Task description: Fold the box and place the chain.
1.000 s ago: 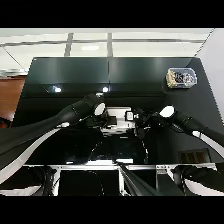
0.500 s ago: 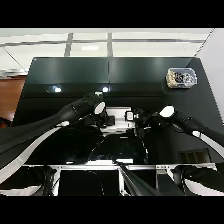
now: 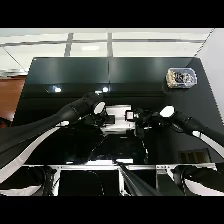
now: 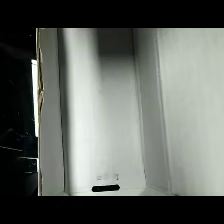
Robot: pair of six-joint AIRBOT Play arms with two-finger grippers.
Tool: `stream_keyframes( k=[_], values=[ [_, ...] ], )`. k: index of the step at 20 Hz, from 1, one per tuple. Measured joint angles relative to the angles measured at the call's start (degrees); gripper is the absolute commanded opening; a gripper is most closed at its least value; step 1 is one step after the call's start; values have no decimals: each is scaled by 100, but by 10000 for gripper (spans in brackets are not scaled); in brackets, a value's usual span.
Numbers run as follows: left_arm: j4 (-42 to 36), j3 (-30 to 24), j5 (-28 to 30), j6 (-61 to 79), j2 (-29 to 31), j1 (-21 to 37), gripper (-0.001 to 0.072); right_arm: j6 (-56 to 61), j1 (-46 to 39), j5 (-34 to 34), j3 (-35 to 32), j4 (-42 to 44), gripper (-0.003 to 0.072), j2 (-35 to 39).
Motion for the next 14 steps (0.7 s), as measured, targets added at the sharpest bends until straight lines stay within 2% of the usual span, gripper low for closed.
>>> stream_keyframes(
  k=[14],
  values=[
    [0, 0, -133, 157, 0, 0, 22, 949, -254, 442, 33, -1292, 720, 1019]
  ],
)
